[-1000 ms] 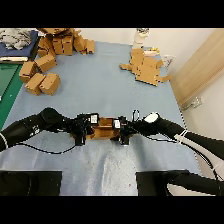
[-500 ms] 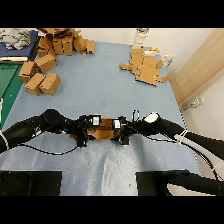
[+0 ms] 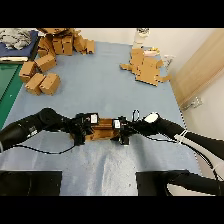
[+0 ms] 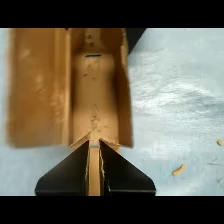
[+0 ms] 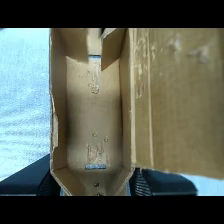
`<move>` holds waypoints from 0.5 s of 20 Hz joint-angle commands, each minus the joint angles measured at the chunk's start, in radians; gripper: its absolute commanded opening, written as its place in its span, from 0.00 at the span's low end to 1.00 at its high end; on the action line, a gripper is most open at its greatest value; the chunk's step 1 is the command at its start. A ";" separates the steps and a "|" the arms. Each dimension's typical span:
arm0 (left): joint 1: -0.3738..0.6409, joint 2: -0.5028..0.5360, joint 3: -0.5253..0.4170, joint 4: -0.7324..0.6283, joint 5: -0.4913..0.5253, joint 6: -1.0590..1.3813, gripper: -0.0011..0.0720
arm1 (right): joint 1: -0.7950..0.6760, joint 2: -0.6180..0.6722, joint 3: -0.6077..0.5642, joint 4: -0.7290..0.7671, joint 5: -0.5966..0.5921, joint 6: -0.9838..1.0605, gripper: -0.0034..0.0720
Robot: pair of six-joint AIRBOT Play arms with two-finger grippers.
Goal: Fold the box.
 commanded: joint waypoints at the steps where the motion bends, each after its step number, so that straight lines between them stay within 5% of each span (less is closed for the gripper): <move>1: 0.050 0.117 0.001 0.119 -0.003 -0.190 0.15 | 0.001 -0.001 0.000 0.000 -0.001 -0.001 0.65; 4: 0.112 0.245 0.000 0.240 -0.014 -0.504 0.15 | 0.001 -0.001 0.000 0.001 0.000 -0.001 0.65; 6: 0.172 0.290 0.000 0.414 -0.064 -0.920 0.14 | 0.001 -0.001 0.000 0.001 0.003 -0.001 0.65; 7: 0.211 0.294 0.000 0.544 -0.120 -1.197 0.03 | 0.001 -0.001 0.000 0.001 0.003 0.000 0.65; 10: 0.325 0.287 -0.032 0.696 -0.294 -1.597 0.03 | 0.001 -0.001 0.000 0.001 0.006 -0.001 0.65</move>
